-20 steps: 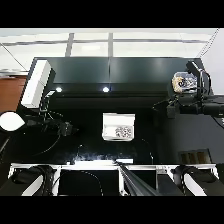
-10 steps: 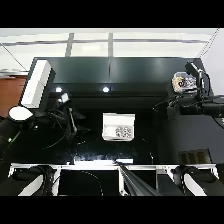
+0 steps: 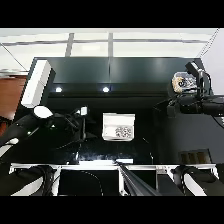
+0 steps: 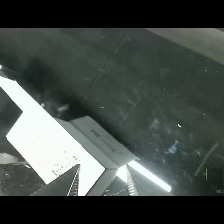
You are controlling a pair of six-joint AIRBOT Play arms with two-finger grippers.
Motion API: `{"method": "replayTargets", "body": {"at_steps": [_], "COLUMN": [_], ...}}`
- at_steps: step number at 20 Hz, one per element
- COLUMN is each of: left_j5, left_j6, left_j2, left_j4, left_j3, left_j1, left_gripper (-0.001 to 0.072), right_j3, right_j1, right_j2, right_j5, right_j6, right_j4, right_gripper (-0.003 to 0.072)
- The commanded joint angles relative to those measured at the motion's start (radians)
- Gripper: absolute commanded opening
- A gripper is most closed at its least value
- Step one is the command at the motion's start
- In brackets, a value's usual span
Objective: Fold the box and place the chain.
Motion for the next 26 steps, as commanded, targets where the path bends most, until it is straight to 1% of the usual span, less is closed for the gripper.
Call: {"method": "replayTargets", "body": {"at_steps": [1,5,9,11,18,21,23,24,25,26], "left_j5": [0.051,0.05,0.062,0.062,0.064,0.066,0.066,0.066,0.066,0.066], "left_j6": [0.031,0.031,0.031,0.031,0.044,0.066,0.066,0.066,0.066,0.066], "left_j2": [-0.068,-0.141,-0.161,-0.177,-0.18,-0.18,-0.18,-0.18,-0.18,-0.18], "left_j4": [-0.01,-0.01,-0.06,-0.062,-0.074,-0.077,-0.077,-0.077,-0.077,-0.077], "left_j3": [0.013,0.043,0.07,0.079,0.084,0.084,0.084,0.084,0.084,0.084], "left_j1": [-0.073,-0.1,-0.101,-0.108,-0.132,-0.143,-0.144,-0.144,-0.144,-0.144], "left_gripper": [0.0713,0.0714,0.0714,0.0714,0.0713,0.0704,0.0685,0.0652,0.0532,0.0447], "right_j3": [0.001,0.001,0.0,0.001,0.0,-0.001,-0.001,-0.001,-0.001,-0.001], "right_j1": [0.0,0.0,0.0,0.0,0.0,0.0,0.001,0.001,0.002,0.011], "right_j2": [0.0,0.0,0.0,0.0,0.0,0.0,0.0,-0.004,-0.013,-0.027], "right_j5": [-0.01,-0.007,-0.008,-0.008,-0.013,-0.047,-0.086,-0.113,-0.127,-0.134], "right_j6": [0.0,0.0,0.0,0.0,0.0,0.0,0.009,0.043,0.067,0.068], "right_j4": [-0.009,-0.009,-0.009,-0.009,-0.012,-0.013,-0.013,-0.016,-0.016,-0.018], "right_gripper": [0.0345,0.0345,0.0345,0.0345,0.0345,0.0345,0.0346,0.0377,0.0577,0.0657]}}
